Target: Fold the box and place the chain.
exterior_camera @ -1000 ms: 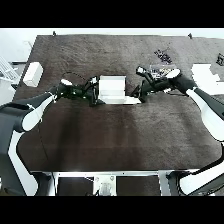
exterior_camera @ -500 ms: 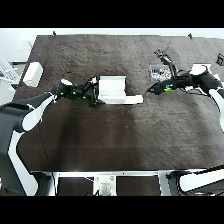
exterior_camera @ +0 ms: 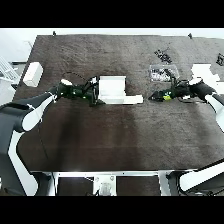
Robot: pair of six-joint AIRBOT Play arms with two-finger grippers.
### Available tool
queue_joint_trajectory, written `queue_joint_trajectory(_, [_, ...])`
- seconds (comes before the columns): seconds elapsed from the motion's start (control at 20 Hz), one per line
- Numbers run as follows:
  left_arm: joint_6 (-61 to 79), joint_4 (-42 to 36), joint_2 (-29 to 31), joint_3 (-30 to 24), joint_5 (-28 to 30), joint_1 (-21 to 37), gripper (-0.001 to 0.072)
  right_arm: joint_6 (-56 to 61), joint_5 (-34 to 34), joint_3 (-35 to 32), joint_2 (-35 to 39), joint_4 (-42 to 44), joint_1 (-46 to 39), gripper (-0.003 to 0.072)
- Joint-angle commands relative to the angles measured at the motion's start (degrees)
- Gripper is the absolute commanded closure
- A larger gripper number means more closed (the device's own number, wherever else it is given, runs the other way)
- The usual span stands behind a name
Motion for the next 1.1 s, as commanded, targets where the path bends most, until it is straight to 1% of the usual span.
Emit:
queue_joint_trajectory(0.0, [0.0, 0.0, 0.0, 0.0, 0.0, 0.0, 0.0376, 1.3, -1.6, -0.2, -2.3, 2.7, 1.9, 0.0673])
queue_joint_trajectory(0.15, [0.0, 0.0, 0.0, 0.0, 0.0, 0.0, 0.0375, 1.4, -4.8, -0.2, -2.4, 6.6, 4.8, 0.0673])
queue_joint_trajectory(0.25, [0.0, 0.0, 0.0, 0.0, 0.0, 0.0, 0.0376, 1.4, -4.9, -0.2, -2.4, 10.4, 7.5, 0.0673])
queue_joint_trajectory(0.45, [0.0, 0.0, 0.0, 0.0, 0.0, 0.0, 0.0376, 1.3, -5.1, -0.1, -2.3, 12.8, 12.8, 0.0673])
queue_joint_trajectory(0.65, [0.0, 0.0, 0.0, 0.0, 0.0, 0.0, 0.0376, 1.4, -2.1, 3.2, -1.9, 18.6, 13.1, 0.0673])
queue_joint_trajectory(0.85, [0.0, 0.0, 0.0, 0.0, 0.0, 0.0, 0.0376, 1.4, -1.5, 4.6, -1.0, 18.7, 13.7, 0.067])
queue_joint_trajectory(0.9, [0.0, 0.0, 0.0, 0.0, 0.0, 0.0, 0.0376, 1.4, -1.4, 4.6, -0.9, 18.7, 13.8, 0.0618])
queue_joint_trajectory(0.95, [0.0, 0.0, 0.0, 0.0, 0.0, 0.0, 0.0376, 1.4, -0.8, 4.6, -0.9, 18.7, 13.8, 0.0478])
queue_joint_trajectory(1.0, [0.0, 0.0, 0.0, 0.0, 0.0, 0.0, 0.0376, 1.5, -0.1, 4.6, -0.9, 18.7, 13.8, 0.0391])
queue_joint_trajectory(1.05, [0.0, 0.0, 0.0, 0.0, 0.0, 0.0, 0.0376, 2.7, 0.3, 4.6, -0.9, 18.7, 13.8, 0.0393])
